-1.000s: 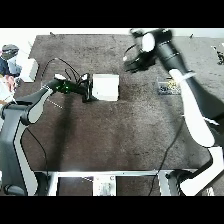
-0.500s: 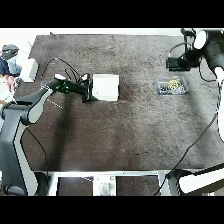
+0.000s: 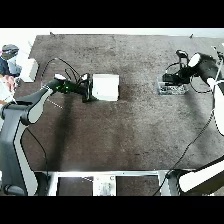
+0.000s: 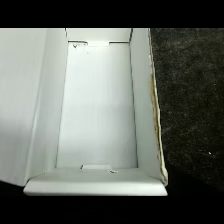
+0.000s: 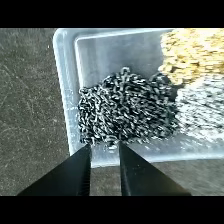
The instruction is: Fold the box and place the chain.
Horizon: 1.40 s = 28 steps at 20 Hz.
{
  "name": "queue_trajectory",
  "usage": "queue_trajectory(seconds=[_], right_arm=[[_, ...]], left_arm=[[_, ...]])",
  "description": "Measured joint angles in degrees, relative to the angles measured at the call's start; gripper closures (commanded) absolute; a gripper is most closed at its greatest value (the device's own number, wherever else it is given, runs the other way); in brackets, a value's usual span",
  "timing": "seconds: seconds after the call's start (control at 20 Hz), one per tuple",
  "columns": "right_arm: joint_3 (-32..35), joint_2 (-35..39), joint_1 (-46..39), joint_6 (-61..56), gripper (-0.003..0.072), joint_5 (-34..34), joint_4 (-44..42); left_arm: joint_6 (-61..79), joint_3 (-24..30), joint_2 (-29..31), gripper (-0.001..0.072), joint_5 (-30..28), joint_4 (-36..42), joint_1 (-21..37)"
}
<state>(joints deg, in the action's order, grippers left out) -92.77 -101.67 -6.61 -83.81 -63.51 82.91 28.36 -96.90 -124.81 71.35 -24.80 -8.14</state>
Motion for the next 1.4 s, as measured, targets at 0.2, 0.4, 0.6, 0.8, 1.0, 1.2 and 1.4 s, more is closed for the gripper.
queue_trajectory(seconds=[0.2, 0.4, 0.6, 0.8, 1.0, 1.2, 1.4], right_arm=[[0.3, -1.4, -0.2, 0.6, 0.049, 0.2, -0.6], [0.4, -2.5, -0.2, 0.9, 0.0493, 0.3, -0.6], [0.4, -3.3, -0.2, 1.1, 0.0496, 0.7, -0.7], [0.4, -3.6, -0.2, 1.2, 0.0634, 0.9, -0.9], [0.4, -3.7, -0.2, 1.2, 0.0372, 1.0, -0.9], [0.4, -3.7, -0.2, 1.2, 0.0532, 1.0, -0.9], [0.4, -4.1, -0.2, 1.2, 0.0531, 1.2, -1.1]], left_arm=[[0.0, 0.0, 0.0, 0.0481, 0.0, 0.0, 0.0], [0.0, 0.0, 0.0, 0.0481, 0.0, 0.0, 0.0], [0.0, 0.0, 0.0, 0.0481, 0.0, 0.0, 0.0], [0.0, 0.0, 0.0, 0.0481, 0.0, 0.0, 0.0], [0.0, 0.0, 0.0, 0.0481, 0.0, 0.0, 0.0], [0.0, 0.0, 0.0, 0.0481, 0.0, 0.0, 0.0], [0.0, 0.0, 0.0, 0.0481, 0.0, 0.0, 0.0]])
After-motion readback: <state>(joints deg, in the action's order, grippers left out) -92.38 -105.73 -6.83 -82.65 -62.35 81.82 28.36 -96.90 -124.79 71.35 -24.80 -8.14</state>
